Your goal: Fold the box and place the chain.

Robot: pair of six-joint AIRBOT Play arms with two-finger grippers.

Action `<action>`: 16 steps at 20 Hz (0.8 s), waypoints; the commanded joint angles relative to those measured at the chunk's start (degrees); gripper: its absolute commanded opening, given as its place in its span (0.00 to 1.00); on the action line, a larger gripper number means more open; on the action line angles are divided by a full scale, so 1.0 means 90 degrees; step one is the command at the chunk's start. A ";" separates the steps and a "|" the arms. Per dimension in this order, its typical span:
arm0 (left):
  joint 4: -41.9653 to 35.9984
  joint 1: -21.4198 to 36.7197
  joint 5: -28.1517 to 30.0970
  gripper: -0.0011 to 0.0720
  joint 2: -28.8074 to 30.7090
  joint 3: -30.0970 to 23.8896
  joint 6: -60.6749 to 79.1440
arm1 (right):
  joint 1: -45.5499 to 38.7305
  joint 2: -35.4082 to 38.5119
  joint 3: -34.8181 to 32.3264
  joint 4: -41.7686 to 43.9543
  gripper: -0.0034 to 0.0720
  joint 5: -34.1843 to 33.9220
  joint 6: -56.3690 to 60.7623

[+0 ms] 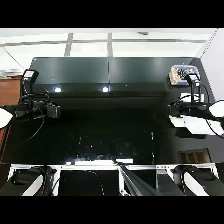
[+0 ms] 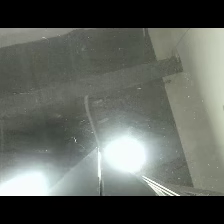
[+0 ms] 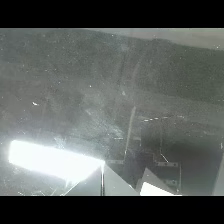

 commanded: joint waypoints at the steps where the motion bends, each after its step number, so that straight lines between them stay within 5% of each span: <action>1: 0.0000 0.0000 0.0002 0.05 0.0005 -0.0002 0.0002 | 0.0002 -0.0002 -0.0005 0.0002 0.07 0.0002 0.0000; 9: 0.0000 0.0000 0.0000 0.05 0.0005 -0.0002 0.0000 | 0.0002 -0.0002 -0.0005 0.0090 0.07 -0.0192 0.0002; 12: 0.0000 0.0000 0.0000 0.05 0.0005 -0.0002 0.0000 | 0.0007 -0.0019 -0.0005 0.1246 0.07 -0.1292 -0.0053; 13: 0.0000 0.0000 0.0000 0.05 0.0005 -0.0002 0.0000 | 0.0015 -0.0049 -0.0007 0.1287 0.24 -0.2147 -0.0049; 14: 0.0000 0.0000 0.0000 0.05 0.0005 -0.0002 0.0002 | 0.0017 -0.0102 -0.0005 0.1273 0.94 -0.3099 -0.0051; 16: 0.0000 0.0000 0.0000 0.05 0.0005 -0.0002 0.0002 | -0.0148 -0.0209 0.0022 0.0780 0.98 -0.4335 -0.0095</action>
